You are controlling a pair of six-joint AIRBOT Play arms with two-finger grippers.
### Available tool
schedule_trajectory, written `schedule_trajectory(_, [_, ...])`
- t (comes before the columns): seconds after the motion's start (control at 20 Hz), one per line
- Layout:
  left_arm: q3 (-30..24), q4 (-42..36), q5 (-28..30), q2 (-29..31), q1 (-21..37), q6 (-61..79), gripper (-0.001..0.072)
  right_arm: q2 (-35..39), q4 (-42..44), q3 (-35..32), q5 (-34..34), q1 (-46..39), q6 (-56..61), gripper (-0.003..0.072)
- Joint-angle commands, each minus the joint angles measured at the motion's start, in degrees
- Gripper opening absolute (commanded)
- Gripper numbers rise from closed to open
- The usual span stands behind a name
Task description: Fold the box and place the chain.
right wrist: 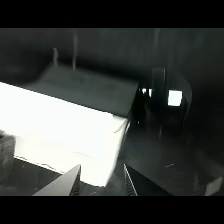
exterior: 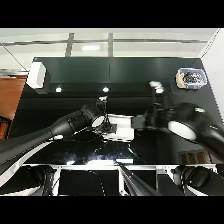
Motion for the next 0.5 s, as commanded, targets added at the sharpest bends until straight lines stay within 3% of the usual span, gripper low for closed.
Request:
schedule_trajectory(0.0, [0.0,0.0,0.0,0.0,0.0,0.0,0.0024,10.1,-25.2,0.0,8.1,0.0,-1.1,0.0325])
schedule_trajectory(0.1, [0.0,0.0,0.0,0.0,0.0,0.0,0.0024,10.2,-41.4,-1.5,11.5,-1.4,-1.0,0.0325])
schedule_trajectory(0.25, [0.0,0.0,0.0,0.0,0.0,0.0,0.0024,9.7,-47.4,-7.4,-1.1,-13.9,4.1,0.0329])
schedule_trajectory(0.3, [0.0,0.0,0.0,0.0,0.0,0.0,0.0024,8.7,-46.2,-8.7,-6.4,-20.3,7.4,0.0421])
schedule_trajectory(0.35, [0.0,0.0,0.0,0.0,0.0,0.0,0.0024,6.6,-43.5,-8.9,-11.9,-28.0,10.0,0.0693])
schedule_trajectory(0.45, [0.0,0.0,0.0,0.0,0.0,0.0,0.0024,0.9,-32.8,-7.8,-26.3,-42.2,7.4,0.072])
